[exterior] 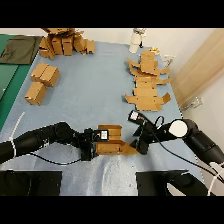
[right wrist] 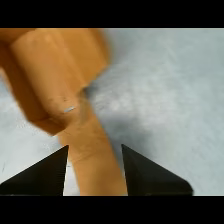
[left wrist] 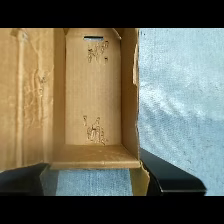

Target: Fold the box.

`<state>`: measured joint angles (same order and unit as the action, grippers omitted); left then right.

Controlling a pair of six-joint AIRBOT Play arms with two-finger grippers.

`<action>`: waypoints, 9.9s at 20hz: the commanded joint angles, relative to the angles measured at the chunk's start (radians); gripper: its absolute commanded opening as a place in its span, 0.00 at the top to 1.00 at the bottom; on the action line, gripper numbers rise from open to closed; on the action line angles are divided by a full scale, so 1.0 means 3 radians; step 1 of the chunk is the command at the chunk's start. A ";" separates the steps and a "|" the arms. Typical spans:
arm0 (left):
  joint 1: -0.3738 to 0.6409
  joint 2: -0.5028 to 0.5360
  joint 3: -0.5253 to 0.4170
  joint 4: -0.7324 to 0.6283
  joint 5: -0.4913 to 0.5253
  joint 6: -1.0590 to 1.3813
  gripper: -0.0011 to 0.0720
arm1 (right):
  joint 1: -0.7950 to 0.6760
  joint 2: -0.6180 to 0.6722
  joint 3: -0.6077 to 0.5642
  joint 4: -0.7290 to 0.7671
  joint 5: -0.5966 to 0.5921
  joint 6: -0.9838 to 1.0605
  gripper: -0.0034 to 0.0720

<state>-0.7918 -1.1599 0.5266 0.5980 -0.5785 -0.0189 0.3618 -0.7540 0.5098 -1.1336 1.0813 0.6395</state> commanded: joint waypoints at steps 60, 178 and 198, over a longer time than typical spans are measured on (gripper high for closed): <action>0.0001 0.0000 0.0001 0.0000 0.0000 0.0000 0.17 | -0.0125 0.0872 -0.0198 -0.1690 0.0371 0.4101 0.95; 0.0001 0.0000 0.0001 0.0001 -0.0018 0.0000 0.17 | 0.1680 -0.0757 0.0858 -0.1251 0.0262 0.6181 0.55; 0.0001 0.0000 0.0001 0.0000 -0.0015 0.0001 0.17 | -0.0966 -0.1891 0.0200 0.3403 0.0464 0.0121 0.95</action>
<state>-0.7921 -1.1599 0.5262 0.5980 -0.5831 -0.0189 0.1078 -1.1812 0.5694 -0.4206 1.0157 1.0458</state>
